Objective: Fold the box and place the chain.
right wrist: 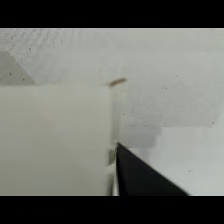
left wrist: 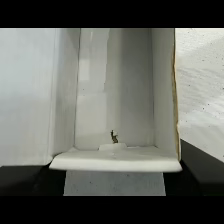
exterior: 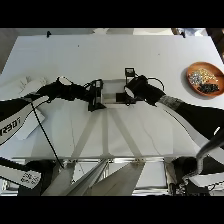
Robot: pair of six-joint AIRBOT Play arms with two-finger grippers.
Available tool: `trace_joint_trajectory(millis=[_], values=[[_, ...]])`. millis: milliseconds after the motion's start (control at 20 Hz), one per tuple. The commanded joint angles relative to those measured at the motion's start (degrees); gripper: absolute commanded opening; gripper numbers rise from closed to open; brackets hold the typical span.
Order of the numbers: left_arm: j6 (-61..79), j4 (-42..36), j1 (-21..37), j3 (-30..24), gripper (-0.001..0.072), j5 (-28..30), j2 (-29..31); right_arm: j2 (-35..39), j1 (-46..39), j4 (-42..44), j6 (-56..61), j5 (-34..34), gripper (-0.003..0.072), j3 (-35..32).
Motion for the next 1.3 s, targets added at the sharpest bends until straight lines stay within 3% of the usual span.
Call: trace_joint_trajectory(millis=[0,50,200,400,550,650,750,800,850,900,1250], values=[[0.00,-0.02,0.00,0.00,0.0216,0.04,0.00,0.02,0.07,0.02,1.53,-0.15,0.0407,1.09],[0.00,-0.02,0.00,0.00,0.0216,0.02,0.00,0.02,0.07,-0.15,1.53,0.07,0.0437,1.62],[0.00,-0.02,0.00,0.00,0.0216,0.04,0.00,-0.02,0.07,-0.79,1.75,0.24,0.0434,2.47],[0.00,-0.02,0.00,0.00,0.0216,0.04,0.00,-1.60,0.07,-0.79,2.14,1.99,0.0371,2.45],[0.02,-0.02,0.00,0.00,0.0216,0.04,-0.02,-2.54,0.07,-0.76,2.16,1.90,0.0019,2.47],[0.00,-0.02,-0.02,0.00,0.0216,0.04,-0.02,-2.54,0.07,-0.76,2.12,1.92,0.0017,2.47],[0.00,-0.02,0.00,0.00,0.0216,0.04,0.00,-2.29,0.04,-0.74,2.08,3.10,0.0032,2.89],[0.00,-0.02,0.00,0.00,0.0216,0.07,0.00,-1.97,-0.07,-0.76,2.03,3.98,0.0160,3.21],[0.00,-0.02,-0.02,0.00,0.0216,0.02,-0.02,-1.29,-0.55,-0.57,1.95,4.72,0.0357,3.48],[0.00,-0.02,0.00,0.00,0.0216,0.04,0.00,-0.39,-1.18,-0.24,1.95,5.64,0.0404,3.72],[0.00,-0.02,0.00,0.00,0.0216,0.02,0.00,13.07,-6.71,-0.57,-7.80,9.79,0.0405,3.85]])
